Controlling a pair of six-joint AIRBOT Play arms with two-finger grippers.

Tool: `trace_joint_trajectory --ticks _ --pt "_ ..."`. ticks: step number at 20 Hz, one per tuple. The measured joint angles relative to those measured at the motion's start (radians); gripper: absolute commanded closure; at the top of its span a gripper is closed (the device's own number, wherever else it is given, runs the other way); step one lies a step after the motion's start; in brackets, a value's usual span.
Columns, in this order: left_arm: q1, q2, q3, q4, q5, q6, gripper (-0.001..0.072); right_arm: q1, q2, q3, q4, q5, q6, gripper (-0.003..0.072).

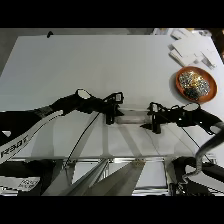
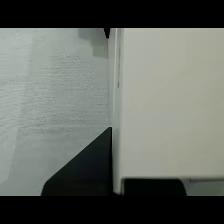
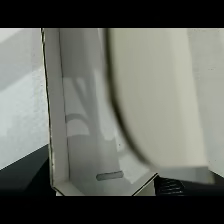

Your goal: Fold the box and place the chain.

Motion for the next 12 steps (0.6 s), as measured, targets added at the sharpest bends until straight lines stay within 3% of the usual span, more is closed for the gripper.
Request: trace_joint_trajectory --ticks 4,12 --pt "0.000 0.000 0.000 -0.001 0.002 -0.003 0.0695 -0.013 0.000 0.000 -0.003 -0.016 0.002 -0.0006" --pt "0.000 0.000 0.000 0.001 0.000 0.000 0.0695 0.000 -0.001 0.000 0.032 -0.001 -0.024 -0.0004"
